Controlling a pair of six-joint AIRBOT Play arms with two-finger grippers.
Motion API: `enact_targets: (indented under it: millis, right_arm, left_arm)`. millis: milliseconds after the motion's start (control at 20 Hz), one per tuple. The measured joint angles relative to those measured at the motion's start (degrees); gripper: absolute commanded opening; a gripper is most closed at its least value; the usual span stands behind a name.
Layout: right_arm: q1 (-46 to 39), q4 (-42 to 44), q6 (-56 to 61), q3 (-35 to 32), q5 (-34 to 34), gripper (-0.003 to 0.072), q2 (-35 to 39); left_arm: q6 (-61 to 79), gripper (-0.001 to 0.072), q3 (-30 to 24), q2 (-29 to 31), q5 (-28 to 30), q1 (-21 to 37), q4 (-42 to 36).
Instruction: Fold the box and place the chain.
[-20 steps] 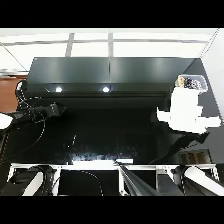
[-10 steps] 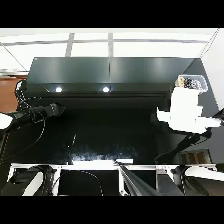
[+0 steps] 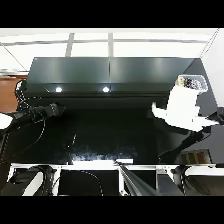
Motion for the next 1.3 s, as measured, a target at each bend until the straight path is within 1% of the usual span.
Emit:
enact_targets:
  millis: [100,200,300,450,550,700,850,950,1050,1150,1250,1300]
  right_arm:
    - [0.1,2.6,-0.7,-0.2,4.0,0.0007,0.0]
    - [0.7,5.8,-1.0,-1.9,7.2,0.0007,1.2]
    - [2.4,9.4,-1.3,-5.3,8.3,0.0008,4.4]
    - [7.1,14.4,-1.9,-12.3,7.3,0.0008,10.9]
    - [11.9,17.9,-2.1,-17.9,5.4,0.0008,16.2]
    - [21.0,22.2,-2.3,-26.8,0.2,0.0008,24.9]
    - [30.2,25.4,-2.0,-35.3,-6.7,0.0008,32.6]
    - [36.1,28.1,-1.7,-40.1,-11.6,0.0008,36.3]
    - [41.7,30.9,-1.5,-43.2,-16.1,0.0009,38.5]
    - [46.5,32.4,-1.4,-44.8,-19.5,0.0009,39.5]
    - [50.2,33.1,-1.1,-45.5,-22.1,0.0009,40.1]
    - [51.7,33.5,-1.0,-45.8,-23.2,0.0009,40.3]
  left_arm:
    - [0.0,0.0705,0.0,0.0,0.0,0.0,0.0]
    - [0.0,0.0705,0.0,0.0,0.0,0.0,0.0]
    - [0.0,0.0705,0.0,0.0,-0.1,0.0,-0.2]
    - [0.0,0.0705,0.0,0.0,-0.2,0.0,-1.5]
    - [0.0,0.0705,0.0,0.0,-0.9,-0.3,-2.2]
    - [0.0,0.0705,0.0,0.0,-2.9,-2.4,-3.0]
    - [0.0,0.0705,0.0,0.0,-3.4,-6.8,-3.2]
    - [0.0,0.0705,0.0,-0.1,-2.4,-10.7,-3.3]
    - [0.0,0.0705,0.0,-0.7,0.5,-14.7,-4.5]
    - [0.0,0.0705,0.2,-2.6,3.2,-18.3,-6.4]
    - [0.7,0.0705,1.4,-6.5,3.9,-20.8,-8.8]
    - [1.7,0.0705,2.6,-9.2,3.2,-21.6,-10.2]
